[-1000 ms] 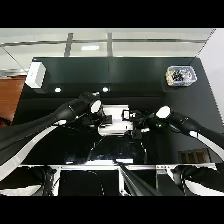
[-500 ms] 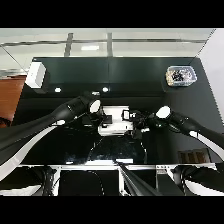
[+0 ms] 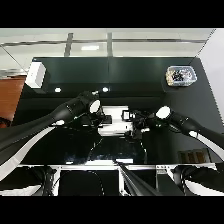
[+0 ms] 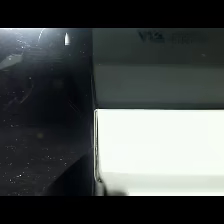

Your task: Fold the box and place the chain.

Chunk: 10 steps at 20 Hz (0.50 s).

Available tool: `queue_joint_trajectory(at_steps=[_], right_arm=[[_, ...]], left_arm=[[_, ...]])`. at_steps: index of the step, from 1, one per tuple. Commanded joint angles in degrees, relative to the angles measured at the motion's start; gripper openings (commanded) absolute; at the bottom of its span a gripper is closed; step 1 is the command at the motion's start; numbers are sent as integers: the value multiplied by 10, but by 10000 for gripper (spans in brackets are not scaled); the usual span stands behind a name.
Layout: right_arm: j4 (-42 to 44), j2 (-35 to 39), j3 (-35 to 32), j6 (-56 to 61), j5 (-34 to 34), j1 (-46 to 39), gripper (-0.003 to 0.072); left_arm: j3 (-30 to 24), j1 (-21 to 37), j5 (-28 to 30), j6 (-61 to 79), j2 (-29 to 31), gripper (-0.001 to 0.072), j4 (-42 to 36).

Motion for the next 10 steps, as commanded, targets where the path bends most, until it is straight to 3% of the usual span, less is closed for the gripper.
queue_joint_trajectory(at_steps=[1,5,10], right_arm=[[-12,6,0,20,6,-1,720],[-90,58,0,43,46,-8,720],[-106,88,0,43,54,-20,720]], left_arm=[[0,0,1,0,0,26,2],[0,0,0,0,1,27,1],[0,0,0,4,1,28,1]])
